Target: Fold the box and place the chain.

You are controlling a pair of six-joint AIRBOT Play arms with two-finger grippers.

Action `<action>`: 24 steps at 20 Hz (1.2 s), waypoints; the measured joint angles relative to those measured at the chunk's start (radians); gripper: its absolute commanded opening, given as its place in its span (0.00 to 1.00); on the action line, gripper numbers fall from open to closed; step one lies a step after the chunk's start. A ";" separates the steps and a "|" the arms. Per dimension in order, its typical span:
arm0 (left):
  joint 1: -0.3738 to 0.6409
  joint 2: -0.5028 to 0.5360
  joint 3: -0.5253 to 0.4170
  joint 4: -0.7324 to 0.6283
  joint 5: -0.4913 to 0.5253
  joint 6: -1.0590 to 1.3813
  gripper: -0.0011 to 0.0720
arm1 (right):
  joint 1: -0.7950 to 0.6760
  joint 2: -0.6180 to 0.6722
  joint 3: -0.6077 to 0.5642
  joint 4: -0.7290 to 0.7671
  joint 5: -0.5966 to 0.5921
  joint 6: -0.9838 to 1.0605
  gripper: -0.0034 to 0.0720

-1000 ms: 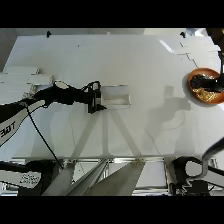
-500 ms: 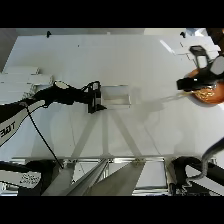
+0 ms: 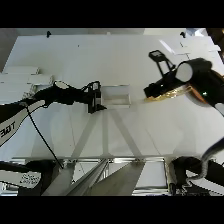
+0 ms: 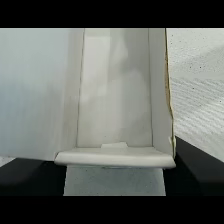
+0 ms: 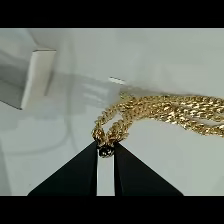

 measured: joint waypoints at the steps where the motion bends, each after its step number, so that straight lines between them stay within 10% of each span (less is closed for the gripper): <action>1: 0.000 0.000 0.000 0.000 0.000 0.000 0.37 | 0.021 -0.012 0.000 0.028 -0.013 -0.009 0.05; 14: 0.000 0.000 0.000 0.000 0.000 0.000 0.37 | 0.091 -0.149 0.000 0.626 -0.151 -0.460 0.06; 15: 0.000 0.000 0.000 0.000 0.000 0.000 0.37 | 0.091 -0.163 0.000 0.649 -0.165 -0.478 0.08; 17: 0.000 0.000 0.000 0.000 0.000 0.000 0.37 | 0.091 -0.190 0.000 0.678 -0.185 -0.504 0.44; 24: 0.000 0.000 0.000 0.000 0.000 0.000 0.37 | 0.016 -0.166 0.000 0.671 -0.103 -0.546 0.46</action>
